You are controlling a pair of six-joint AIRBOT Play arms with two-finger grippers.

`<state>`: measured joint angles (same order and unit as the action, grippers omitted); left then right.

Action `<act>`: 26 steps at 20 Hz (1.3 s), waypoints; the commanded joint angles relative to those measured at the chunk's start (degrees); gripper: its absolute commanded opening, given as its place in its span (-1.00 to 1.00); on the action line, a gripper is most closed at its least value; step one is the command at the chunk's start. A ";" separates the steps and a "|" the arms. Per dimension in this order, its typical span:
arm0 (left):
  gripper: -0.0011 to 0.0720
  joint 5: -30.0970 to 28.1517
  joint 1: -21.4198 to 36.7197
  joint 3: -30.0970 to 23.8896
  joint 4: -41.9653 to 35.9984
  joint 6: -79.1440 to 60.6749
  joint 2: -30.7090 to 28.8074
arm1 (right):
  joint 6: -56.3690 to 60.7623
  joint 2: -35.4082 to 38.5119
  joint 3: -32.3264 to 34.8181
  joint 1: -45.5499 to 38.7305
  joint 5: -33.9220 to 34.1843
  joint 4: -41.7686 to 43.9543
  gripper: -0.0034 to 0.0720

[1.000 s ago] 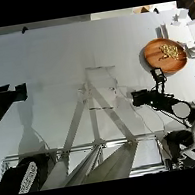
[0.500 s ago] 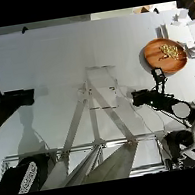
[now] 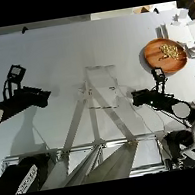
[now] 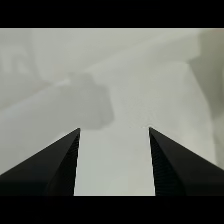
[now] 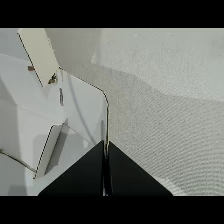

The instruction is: Fold the box and place the chain.

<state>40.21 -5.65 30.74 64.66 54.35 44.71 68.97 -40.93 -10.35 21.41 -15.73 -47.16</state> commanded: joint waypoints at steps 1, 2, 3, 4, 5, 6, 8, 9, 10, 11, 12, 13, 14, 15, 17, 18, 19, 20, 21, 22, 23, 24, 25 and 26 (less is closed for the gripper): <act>0.30 1.57 -5.95 5.90 5.79 2.40 5.73 | 0.02 -0.02 0.04 0.07 0.00 0.02 -0.89; 0.45 1.62 -7.87 8.39 6.54 2.40 8.00 | 0.02 -0.02 0.04 0.07 0.00 0.02 -0.89; 0.59 1.79 -9.79 11.41 7.02 2.40 10.67 | 0.02 -0.02 0.04 0.07 0.00 0.02 -0.89; 0.61 2.43 -11.21 14.29 6.99 1.36 13.22 | 0.02 -0.02 0.04 0.07 0.00 0.02 -0.89; 0.61 3.80 -12.31 17.29 6.95 -0.81 16.04 | 0.02 -0.02 0.04 0.07 0.00 0.02 -0.89; 0.65 5.55 -12.81 19.93 6.84 -2.71 18.78 | 0.02 -0.02 0.04 0.07 0.00 0.02 -0.89; 0.95 10.19 -12.55 25.14 4.13 -4.55 24.26 | 0.02 -0.02 0.04 0.07 0.00 0.02 -0.89; 0.95 12.98 -11.96 27.74 1.46 -5.97 26.97 | 0.02 -0.02 0.04 0.07 0.00 0.02 -0.89; 0.95 15.52 -11.21 30.01 -1.97 -7.69 29.42 | 0.02 -0.02 0.04 0.07 0.00 0.02 -0.89; 0.95 18.16 -10.25 32.35 -6.80 -10.10 31.93 | 0.02 -0.02 0.04 0.07 0.00 0.02 -0.89; 0.94 19.87 -9.31 34.18 -11.98 -12.96 34.10 | 0.02 -0.02 0.04 0.07 0.00 0.02 -0.89; 0.93 20.35 -8.44 35.78 -17.55 -15.76 36.20 | 0.02 -0.02 0.04 0.07 0.00 0.02 -0.89; 0.93 20.50 -7.72 36.87 -22.23 -17.14 37.88 | 0.02 -0.02 0.04 0.07 0.00 0.02 -0.89; 0.93 20.46 -7.08 37.57 -26.62 -19.41 39.50 | 0.02 -0.02 0.04 0.07 0.00 0.02 -0.89; 0.94 20.72 -6.40 37.68 -33.44 -27.85 42.29 | 0.02 -0.02 0.04 0.07 0.02 0.02 -0.89; 0.94 21.40 -6.40 37.70 -35.74 -30.75 43.67 | 0.02 -0.02 0.04 0.07 0.02 0.02 -0.89; 0.93 21.90 -6.49 37.73 -37.16 -33.03 45.18 | 0.02 -0.02 0.04 0.07 0.07 0.02 -0.89; 0.93 22.05 -6.84 37.73 -37.16 -34.42 46.42 | 0.02 -0.02 0.04 0.07 0.07 0.02 -0.89; 0.93 22.18 -7.19 37.73 -36.74 -35.32 47.82 | 0.02 -0.02 0.04 0.07 0.13 0.02 -0.89; 0.93 22.23 -7.50 37.73 -36.79 -35.87 49.05 | 0.02 -0.02 0.04 0.07 0.13 0.02 -0.89; 0.94 22.23 -7.89 37.73 -36.81 -36.61 49.96 | 0.02 -0.02 0.04 0.07 0.15 0.02 -0.89; 0.94 22.21 -8.26 37.73 -36.87 -36.89 50.75 | 0.02 -0.02 0.04 0.07 0.15 0.02 -0.89; 0.94 22.38 -8.50 37.73 -36.94 -38.25 51.28 | 0.02 -0.02 0.04 0.07 0.13 0.02 -0.89; 0.94 22.38 -8.72 37.73 -36.96 -39.56 51.60 | 0.02 -0.02 0.04 0.07 0.15 0.02 -0.89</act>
